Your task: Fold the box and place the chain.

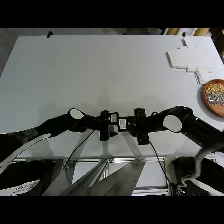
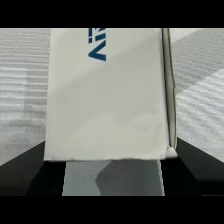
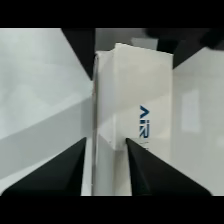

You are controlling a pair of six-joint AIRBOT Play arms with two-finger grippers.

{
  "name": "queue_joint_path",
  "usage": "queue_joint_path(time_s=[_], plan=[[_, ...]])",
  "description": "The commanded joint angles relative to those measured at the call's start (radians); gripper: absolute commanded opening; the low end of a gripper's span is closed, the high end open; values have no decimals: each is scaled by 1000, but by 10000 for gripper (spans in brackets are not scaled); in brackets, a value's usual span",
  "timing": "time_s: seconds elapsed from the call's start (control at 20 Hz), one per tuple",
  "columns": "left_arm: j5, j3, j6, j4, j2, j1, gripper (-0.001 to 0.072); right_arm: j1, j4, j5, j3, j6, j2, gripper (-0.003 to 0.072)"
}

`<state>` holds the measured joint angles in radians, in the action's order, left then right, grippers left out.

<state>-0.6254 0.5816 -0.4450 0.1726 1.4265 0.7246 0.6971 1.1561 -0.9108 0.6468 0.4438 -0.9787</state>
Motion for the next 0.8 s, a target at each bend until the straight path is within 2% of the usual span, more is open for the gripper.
queue_joint_path(time_s=[0.0,0.2,0.35,0.5,0.75], plan=[[0,0,0,0,0,0,345,1,-70,-23,-3,0,17,347],[0,0,0,0,0,0,345,-9,-64,11,-3,0,85,343],[0,0,0,0,0,0,345,-84,-63,10,-3,4,120,339],[0,0,0,0,0,0,345,-139,-52,-19,-3,-2,119,338],[0,0,0,0,0,0,345,-142,-47,-45,-3,-11,92,329]])
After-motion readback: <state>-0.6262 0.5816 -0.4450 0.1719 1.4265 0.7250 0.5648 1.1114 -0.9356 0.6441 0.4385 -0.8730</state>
